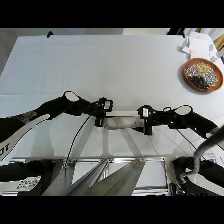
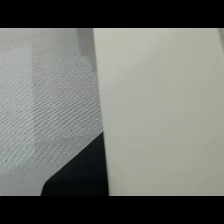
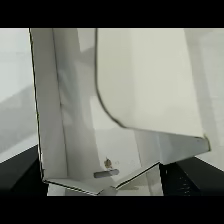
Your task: Fold the box and place the chain.
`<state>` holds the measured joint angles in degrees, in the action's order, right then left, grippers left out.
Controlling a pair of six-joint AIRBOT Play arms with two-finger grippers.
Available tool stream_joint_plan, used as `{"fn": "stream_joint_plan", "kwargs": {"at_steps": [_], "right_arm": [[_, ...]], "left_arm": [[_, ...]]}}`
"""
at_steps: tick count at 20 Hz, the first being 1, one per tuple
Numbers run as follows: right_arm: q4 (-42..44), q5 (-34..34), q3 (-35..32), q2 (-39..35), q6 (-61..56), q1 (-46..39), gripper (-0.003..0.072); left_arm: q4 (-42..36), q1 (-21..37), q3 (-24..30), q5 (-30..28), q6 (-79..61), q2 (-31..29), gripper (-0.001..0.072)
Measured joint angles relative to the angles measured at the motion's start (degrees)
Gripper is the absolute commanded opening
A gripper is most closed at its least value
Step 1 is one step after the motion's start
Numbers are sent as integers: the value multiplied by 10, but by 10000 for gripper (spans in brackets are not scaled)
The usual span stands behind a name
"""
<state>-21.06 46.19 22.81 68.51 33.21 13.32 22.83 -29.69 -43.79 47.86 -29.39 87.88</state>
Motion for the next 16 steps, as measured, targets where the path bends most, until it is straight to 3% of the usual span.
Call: {"fn": "stream_joint_plan", "kwargs": {"at_steps": [6, 8, 16], "right_arm": [[0, 4, 0, 27, 15, -1, 634], [0, -1, 0, 36, 18, -1, 573], [23, -4, 1, 47, 51, -1, 577]], "left_arm": [[0, 0, 0, 0, 0, 0, 12], [0, 0, 0, 0, 0, 0, 12], [-1, 0, 0, 0, 0, 0, 12]]}}
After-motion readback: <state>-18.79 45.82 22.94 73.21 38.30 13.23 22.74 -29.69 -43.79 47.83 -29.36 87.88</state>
